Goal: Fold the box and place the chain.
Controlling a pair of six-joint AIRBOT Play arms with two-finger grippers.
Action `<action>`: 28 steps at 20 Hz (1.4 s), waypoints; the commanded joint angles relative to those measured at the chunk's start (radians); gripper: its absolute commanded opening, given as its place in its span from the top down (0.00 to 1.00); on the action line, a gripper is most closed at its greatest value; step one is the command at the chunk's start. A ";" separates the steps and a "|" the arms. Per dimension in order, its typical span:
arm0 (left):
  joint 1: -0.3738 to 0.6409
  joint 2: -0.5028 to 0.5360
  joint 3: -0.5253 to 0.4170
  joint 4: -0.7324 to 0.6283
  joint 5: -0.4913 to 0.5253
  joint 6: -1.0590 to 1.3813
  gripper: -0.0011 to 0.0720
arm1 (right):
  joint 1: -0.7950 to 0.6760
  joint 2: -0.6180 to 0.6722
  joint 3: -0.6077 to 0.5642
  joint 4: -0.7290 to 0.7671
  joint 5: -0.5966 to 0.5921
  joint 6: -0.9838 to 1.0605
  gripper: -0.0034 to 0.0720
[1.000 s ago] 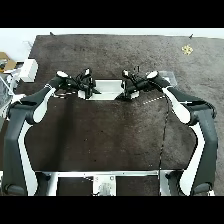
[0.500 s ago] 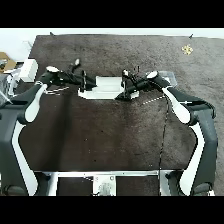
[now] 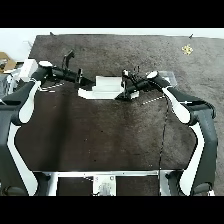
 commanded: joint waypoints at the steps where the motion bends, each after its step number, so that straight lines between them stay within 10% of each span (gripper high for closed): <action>1: -0.048 0.003 0.000 -0.009 0.079 -0.071 0.97 | 0.000 0.000 -0.001 -0.001 0.005 0.000 0.36; 10: -0.058 -0.008 0.000 0.019 0.367 -0.211 0.97 | 0.000 0.000 -0.001 0.000 0.005 0.000 0.36; 28: -0.058 -0.058 0.015 0.089 0.303 -0.202 0.97 | 0.000 0.000 -0.001 -0.001 0.005 0.000 0.36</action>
